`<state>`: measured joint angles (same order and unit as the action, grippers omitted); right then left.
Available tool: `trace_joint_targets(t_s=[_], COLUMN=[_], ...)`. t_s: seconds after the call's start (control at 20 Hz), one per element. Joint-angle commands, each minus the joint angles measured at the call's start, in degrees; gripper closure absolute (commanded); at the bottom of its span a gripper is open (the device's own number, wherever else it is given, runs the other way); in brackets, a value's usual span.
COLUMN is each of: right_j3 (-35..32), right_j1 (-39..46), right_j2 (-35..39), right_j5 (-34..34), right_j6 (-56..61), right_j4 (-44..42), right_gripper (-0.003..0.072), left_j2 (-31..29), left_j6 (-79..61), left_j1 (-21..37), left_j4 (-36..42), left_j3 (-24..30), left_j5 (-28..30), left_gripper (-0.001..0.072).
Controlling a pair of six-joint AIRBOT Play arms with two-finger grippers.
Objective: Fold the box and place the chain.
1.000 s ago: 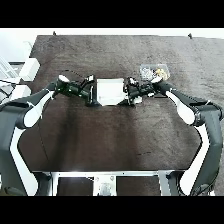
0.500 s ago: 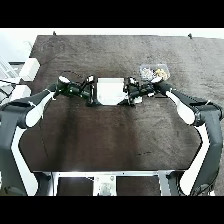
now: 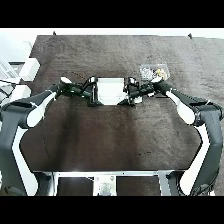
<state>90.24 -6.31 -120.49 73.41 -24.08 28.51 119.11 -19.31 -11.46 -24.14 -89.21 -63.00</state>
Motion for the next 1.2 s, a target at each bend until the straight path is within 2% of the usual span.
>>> trace_joint_targets(t_s=[0.0,0.3,0.35,0.4,1.15], right_j3=[-0.02,-0.02,-0.02,-0.02,-0.02], right_j1=[-0.04,-0.04,-0.04,-0.04,-0.04], right_j2=[-0.02,-0.02,-0.02,-0.02,-0.02], right_j5=[0.11,0.11,0.11,0.11,0.11], right_j6=[0.02,0.02,0.02,0.02,0.02], right_j4=[0.00,0.02,0.00,0.00,0.00], right_gripper=[0.0188,0.0187,0.0187,0.0188,0.0187], left_j2=[0.00,0.00,0.00,0.00,0.00], left_j6=[-0.24,-0.24,-0.26,-0.26,-0.26], left_j1=[-0.22,-0.22,-0.22,-0.22,-0.20], left_j4=[0.20,0.20,0.20,0.15,-0.72], left_j3=[-0.04,-0.04,-0.04,-0.04,-0.07], left_j5=[0.42,0.13,0.15,0.17,1.51], left_gripper=[-0.0011,-0.0005,0.0069,0.0178,0.0181])
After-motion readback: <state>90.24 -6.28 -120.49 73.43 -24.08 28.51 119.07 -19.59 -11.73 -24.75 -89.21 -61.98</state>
